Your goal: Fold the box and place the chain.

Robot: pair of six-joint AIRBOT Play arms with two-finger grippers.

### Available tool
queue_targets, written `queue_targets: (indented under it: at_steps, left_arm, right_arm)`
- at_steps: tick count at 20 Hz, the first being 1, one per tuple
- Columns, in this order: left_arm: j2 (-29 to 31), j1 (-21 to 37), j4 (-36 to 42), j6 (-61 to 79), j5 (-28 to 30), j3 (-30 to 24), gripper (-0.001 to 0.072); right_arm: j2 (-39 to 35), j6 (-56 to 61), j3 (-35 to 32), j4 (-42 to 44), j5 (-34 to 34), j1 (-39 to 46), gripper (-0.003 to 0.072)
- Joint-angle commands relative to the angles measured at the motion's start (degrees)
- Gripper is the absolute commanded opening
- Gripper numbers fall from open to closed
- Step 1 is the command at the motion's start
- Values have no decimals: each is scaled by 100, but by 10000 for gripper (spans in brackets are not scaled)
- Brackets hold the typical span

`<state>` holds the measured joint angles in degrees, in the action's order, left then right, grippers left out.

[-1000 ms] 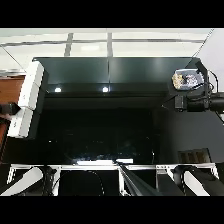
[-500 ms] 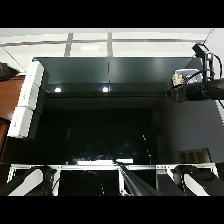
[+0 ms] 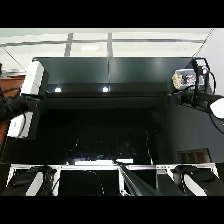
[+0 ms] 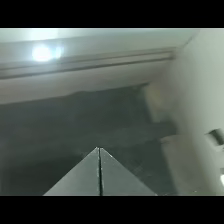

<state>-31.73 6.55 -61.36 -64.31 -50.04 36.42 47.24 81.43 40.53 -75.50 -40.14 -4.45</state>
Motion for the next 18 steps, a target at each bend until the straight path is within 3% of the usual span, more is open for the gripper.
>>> queue_targets:
  at_steps: [1, 18]
  left_arm:
    - [345, -94, -446, -61, 365, -415, 27]
    - [343, -96, -396, -63, 203, -417, 28]
  right_arm:
    - [-55, 83, -455, -122, 669, 127, 19]
    - [-55, 83, -455, -125, 675, 127, 19]
